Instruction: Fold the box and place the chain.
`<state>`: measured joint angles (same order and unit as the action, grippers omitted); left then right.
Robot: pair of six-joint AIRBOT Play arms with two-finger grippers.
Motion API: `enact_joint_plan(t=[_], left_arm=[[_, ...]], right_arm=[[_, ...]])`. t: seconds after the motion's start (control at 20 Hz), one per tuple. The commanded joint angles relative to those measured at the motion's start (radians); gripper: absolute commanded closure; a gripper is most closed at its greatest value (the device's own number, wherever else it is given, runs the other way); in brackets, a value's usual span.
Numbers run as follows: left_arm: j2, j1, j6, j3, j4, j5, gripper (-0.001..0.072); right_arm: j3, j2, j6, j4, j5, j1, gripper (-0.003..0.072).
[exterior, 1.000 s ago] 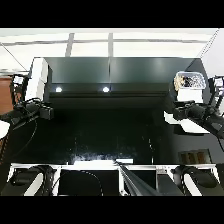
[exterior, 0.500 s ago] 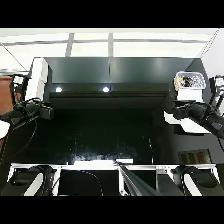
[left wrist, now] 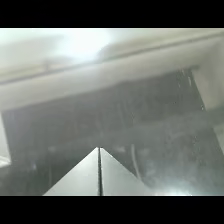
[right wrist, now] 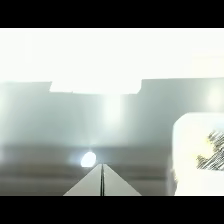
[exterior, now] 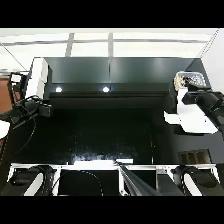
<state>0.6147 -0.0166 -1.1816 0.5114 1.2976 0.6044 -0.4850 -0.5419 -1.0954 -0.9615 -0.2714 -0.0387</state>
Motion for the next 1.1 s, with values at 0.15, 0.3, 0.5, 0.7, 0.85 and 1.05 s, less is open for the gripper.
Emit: enact_joint_plan(t=[0.15, 0.3, 0.5, 0.7, 0.85, 1.05], left_arm=[[0.002, -0.005, 0.0, -0.001, -0.002, -0.195, 0.0682], [0.028, -0.007, 0.0, 0.002, -0.062, -0.352, 0.0446], [0.125, -0.032, -0.002, 0.122, -0.049, -0.18, 0.0011], [0.24, -0.031, -0.191, 0.259, 0.014, 0.195, 0.0009], [0.243, -0.034, -0.201, 0.258, 0.007, 0.25, 0.0006], [0.243, -0.034, -0.2, 0.258, 0.006, 0.257, -0.0006]], right_arm=[[-0.096, -0.23, 0.0, 0.0, 0.016, -0.242, 0.0676], [-0.277, -0.393, 0.0, 0.0, -0.173, -0.379, 0.0675], [-0.554, -0.559, -0.048, -0.092, -0.376, -0.47, 0.0675], [-0.721, -0.639, -0.392, -0.571, -0.493, -0.545, 0.0674], [-0.729, -0.671, -0.558, -0.711, -0.581, -0.686, 0.0131], [-0.729, -0.777, -0.399, -0.559, -0.73, -0.861, -0.001]])
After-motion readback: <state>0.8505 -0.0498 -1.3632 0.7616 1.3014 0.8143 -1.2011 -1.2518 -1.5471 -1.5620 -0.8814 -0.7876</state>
